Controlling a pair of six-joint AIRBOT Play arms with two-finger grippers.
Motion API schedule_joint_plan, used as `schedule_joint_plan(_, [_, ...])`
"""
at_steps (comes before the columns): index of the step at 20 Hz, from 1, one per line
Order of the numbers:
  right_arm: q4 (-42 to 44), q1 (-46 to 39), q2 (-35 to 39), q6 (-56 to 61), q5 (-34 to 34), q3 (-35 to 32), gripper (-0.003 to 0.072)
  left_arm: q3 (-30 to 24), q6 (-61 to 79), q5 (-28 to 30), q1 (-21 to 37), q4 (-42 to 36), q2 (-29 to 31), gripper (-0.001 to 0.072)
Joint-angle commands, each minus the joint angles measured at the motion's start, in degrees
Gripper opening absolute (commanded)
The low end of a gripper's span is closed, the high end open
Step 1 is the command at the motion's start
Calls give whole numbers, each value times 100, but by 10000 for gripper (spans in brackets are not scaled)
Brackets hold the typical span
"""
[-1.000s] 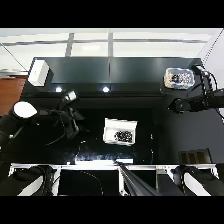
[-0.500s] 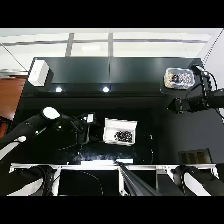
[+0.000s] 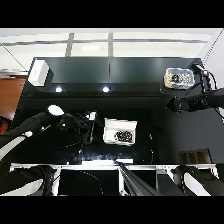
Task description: Fold the box and place the chain.
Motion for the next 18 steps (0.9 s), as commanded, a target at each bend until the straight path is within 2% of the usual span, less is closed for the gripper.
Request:
schedule_joint_plan(1, [15, 0, 2, -4, -9, 0, 610, 44, -48, 0, -72, -26, -46, 693])
schedule_joint_plan(7, [15, 0, 2, -4, -50, 0, 610, 129, -444, 350, -356, 280, -98, 695])
schedule_joint_plan(18, [15, 0, 2, -4, -225, 0, 610, 155, -667, 575, -623, 592, -114, 695])
